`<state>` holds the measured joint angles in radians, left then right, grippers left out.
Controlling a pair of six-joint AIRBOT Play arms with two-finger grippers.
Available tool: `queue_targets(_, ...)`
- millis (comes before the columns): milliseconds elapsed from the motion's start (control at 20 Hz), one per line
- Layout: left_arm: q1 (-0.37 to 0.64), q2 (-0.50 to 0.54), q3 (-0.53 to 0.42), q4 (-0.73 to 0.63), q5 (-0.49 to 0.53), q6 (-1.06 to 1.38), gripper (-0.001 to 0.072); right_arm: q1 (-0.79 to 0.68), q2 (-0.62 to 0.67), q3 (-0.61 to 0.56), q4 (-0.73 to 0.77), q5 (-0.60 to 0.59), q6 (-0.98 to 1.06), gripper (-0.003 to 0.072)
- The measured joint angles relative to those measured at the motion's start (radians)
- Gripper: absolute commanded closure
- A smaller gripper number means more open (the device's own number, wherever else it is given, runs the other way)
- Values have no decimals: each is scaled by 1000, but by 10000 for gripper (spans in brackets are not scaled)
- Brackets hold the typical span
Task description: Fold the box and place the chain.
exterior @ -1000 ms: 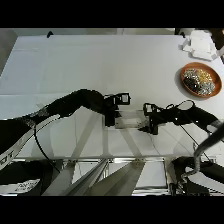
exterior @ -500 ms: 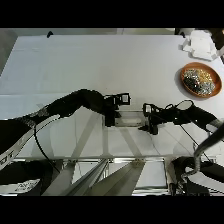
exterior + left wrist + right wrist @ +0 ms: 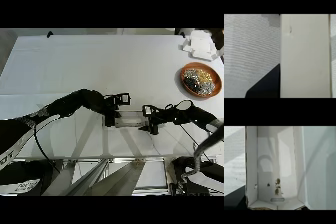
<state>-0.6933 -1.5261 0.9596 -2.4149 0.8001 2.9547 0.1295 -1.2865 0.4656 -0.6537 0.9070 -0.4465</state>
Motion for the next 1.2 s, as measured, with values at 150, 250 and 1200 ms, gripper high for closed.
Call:
queue_targets(150,0,0,0,0,0,0,699,0,0,0,-2,-2,-3,249)
queue_targets(250,0,0,0,0,0,0,699,0,0,0,-2,-3,-3,249)
queue_targets(1200,0,1,0,2,-3,-1,281,0,0,0,-5,-5,-4,249)
